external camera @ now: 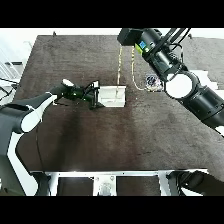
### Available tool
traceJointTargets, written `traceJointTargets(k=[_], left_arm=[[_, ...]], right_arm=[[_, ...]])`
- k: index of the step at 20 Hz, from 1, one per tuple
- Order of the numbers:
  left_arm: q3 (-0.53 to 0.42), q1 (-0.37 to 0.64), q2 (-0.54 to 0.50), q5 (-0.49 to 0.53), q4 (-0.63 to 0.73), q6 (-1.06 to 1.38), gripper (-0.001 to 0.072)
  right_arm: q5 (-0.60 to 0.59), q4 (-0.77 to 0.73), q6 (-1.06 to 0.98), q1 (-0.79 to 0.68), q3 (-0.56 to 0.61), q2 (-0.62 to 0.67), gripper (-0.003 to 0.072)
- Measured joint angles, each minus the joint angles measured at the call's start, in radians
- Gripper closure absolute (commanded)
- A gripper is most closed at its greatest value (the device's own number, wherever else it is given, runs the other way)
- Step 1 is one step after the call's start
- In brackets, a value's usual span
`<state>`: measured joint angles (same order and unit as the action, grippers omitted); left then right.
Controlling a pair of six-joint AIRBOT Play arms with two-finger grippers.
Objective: Fold the box and place the chain.
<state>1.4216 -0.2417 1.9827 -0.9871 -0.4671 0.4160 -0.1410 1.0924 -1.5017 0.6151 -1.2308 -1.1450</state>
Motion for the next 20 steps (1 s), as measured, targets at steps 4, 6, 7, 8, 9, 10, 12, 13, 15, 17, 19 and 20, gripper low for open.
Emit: traceJointTargets(k=[4,6,7,8,9,10,12,13,15,17,19,20], left_arm=[[0.000,0.000,0.000,0.000,0.000,0.000,0.0650],[0.000,0.000,0.000,0.000,0.000,0.000,0.0650],[0.000,0.000,0.000,0.000,0.000,0.000,0.0649],[0.000,0.000,0.000,0.000,0.000,0.000,0.0650],[0.000,0.000,0.000,0.000,0.000,0.000,0.0649],[0.000,0.000,0.000,0.000,0.000,0.000,0.0650],[0.000,0.000,0.000,0.000,0.000,0.000,0.0650],[0.000,0.000,0.000,0.000,0.000,0.000,0.0649],[0.000,0.000,0.000,0.000,0.000,0.000,0.0649],[0.000,0.000,0.000,0.000,0.000,0.000,0.0650],[0.000,0.000,0.000,0.000,0.000,0.000,0.0650],[0.000,0.000,0.000,0.000,0.000,0.000,0.0649]], right_arm=[[-0.024,0.007,0.002,-0.002,-0.013,0.000,0.0673],[0.010,0.010,0.002,0.002,-0.014,0.000,0.0673],[0.033,0.010,0.002,0.004,-0.013,0.000,0.0673],[0.048,0.011,0.002,0.006,-0.010,0.000,0.0673],[0.064,0.011,0.002,0.008,-0.002,0.000,0.0674],[0.079,0.011,0.002,0.010,0.006,0.000,0.0674],[0.093,0.010,-0.008,0.011,0.029,0.000,0.0674],[0.101,0.010,-0.018,0.011,0.043,0.000,0.0674],[0.107,0.010,-0.045,0.012,0.070,-0.001,0.0673],[0.111,0.008,-0.067,0.016,0.095,-0.002,0.0674],[0.112,0.008,-0.080,0.027,0.116,-0.002,0.0674],[0.113,0.008,-0.084,0.032,0.124,-0.003,0.0673]])
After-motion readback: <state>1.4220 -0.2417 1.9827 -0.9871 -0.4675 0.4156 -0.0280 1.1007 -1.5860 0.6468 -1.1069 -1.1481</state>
